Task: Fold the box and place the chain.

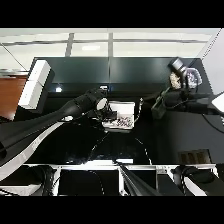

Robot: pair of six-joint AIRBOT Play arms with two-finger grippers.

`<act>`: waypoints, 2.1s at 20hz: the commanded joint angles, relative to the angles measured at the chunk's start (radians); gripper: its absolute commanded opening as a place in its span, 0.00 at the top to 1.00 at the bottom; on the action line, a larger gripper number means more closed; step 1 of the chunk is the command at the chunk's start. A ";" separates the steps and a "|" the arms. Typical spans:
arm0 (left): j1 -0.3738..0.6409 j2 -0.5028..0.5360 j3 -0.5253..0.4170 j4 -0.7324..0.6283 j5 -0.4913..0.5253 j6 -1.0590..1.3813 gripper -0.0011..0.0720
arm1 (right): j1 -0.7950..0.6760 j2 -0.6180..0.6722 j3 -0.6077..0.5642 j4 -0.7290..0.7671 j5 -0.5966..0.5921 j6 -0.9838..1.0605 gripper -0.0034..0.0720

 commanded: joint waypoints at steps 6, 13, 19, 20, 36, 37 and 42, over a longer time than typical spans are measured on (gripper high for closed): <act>0.001 -0.001 0.001 0.000 0.000 0.000 0.94 | 0.061 -0.020 -0.030 0.236 -0.058 0.090 0.93; 0.001 -0.001 0.001 0.000 0.000 0.000 0.94 | 0.013 -0.058 -0.126 0.018 -0.072 0.139 0.37; 0.001 -0.001 0.000 0.000 0.000 0.000 0.94 | -0.203 -0.048 -0.106 -0.078 0.047 0.096 0.37; 0.001 -0.001 0.001 0.000 -0.003 0.000 0.94 | -0.202 -0.048 -0.106 -0.100 0.055 0.092 0.37; 0.011 0.329 -0.082 0.235 -0.159 0.407 0.25 | -0.202 -0.048 -0.107 -0.176 0.101 0.097 0.37; 0.042 0.394 -0.130 0.241 -0.117 0.436 0.25 | -0.202 -0.048 -0.107 -0.176 0.101 0.097 0.37; 0.372 0.605 -0.494 -0.408 0.155 0.931 0.26 | -0.202 -0.048 -0.107 -0.175 0.102 0.162 0.37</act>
